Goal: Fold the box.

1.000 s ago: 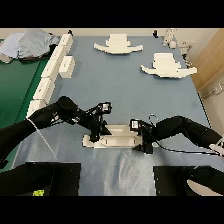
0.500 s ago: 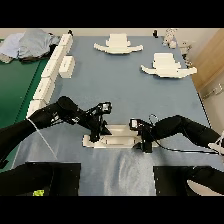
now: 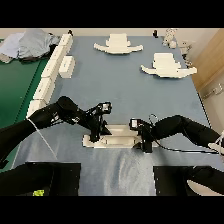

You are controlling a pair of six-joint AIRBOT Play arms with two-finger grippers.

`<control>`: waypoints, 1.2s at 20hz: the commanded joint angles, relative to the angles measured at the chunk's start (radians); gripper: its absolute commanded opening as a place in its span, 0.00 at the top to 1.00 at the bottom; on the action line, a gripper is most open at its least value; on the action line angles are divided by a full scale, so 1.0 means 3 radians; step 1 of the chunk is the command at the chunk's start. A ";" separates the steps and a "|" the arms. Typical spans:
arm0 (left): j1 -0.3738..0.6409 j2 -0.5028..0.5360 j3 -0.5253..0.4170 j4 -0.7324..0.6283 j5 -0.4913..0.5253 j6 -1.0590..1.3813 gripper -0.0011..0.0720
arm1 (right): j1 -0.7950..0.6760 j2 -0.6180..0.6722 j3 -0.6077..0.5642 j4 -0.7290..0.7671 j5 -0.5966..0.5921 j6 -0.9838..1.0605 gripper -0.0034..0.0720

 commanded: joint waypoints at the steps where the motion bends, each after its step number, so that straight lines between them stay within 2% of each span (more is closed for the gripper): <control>1: 0.0001 0.0003 -0.0001 -0.0005 0.0000 0.0000 0.96 | 0.0004 -0.0003 -0.0003 -0.0019 -0.0018 0.0000 0.31; 10: 0.0001 0.0003 -0.0001 -0.0017 0.0149 -0.0003 0.96 | 0.0004 -0.0003 -0.0003 -0.0028 -0.0017 0.0001 0.31; 12: 0.0001 0.0005 -0.0001 -0.0023 0.0153 -0.0018 0.46 | 0.0004 -0.0003 -0.0003 -0.0028 -0.0018 0.0001 0.31; 15: 0.0013 0.0015 0.0000 -0.0018 0.0182 -0.0085 0.46 | 0.0004 -0.0003 -0.0003 -0.0028 -0.0018 0.0001 0.31; 18: 0.0151 0.0173 0.0020 0.0262 0.0139 -0.0744 0.46 | 0.0004 -0.0003 -0.0003 -0.0028 -0.0018 0.0001 0.31; 21: 0.0435 0.0590 0.0055 0.0820 -0.0264 -0.1715 0.47 | 0.0004 -0.0003 -0.0003 -0.0028 -0.0018 0.0001 0.31; 22: 0.0516 0.0744 0.0055 0.0904 -0.0425 -0.2050 0.59 | 0.0004 -0.0003 -0.0003 -0.0028 -0.0018 0.0001 0.31; 23: 0.0571 0.0865 0.0055 0.0958 -0.0595 -0.2307 0.94 | 0.0004 -0.0003 -0.0003 -0.0028 -0.0018 0.0001 0.31; 24: 0.0582 0.0959 0.0050 0.0980 -0.0754 -0.2450 0.96 | 0.0004 -0.0003 -0.0003 -0.0028 -0.0018 0.0001 0.31</control>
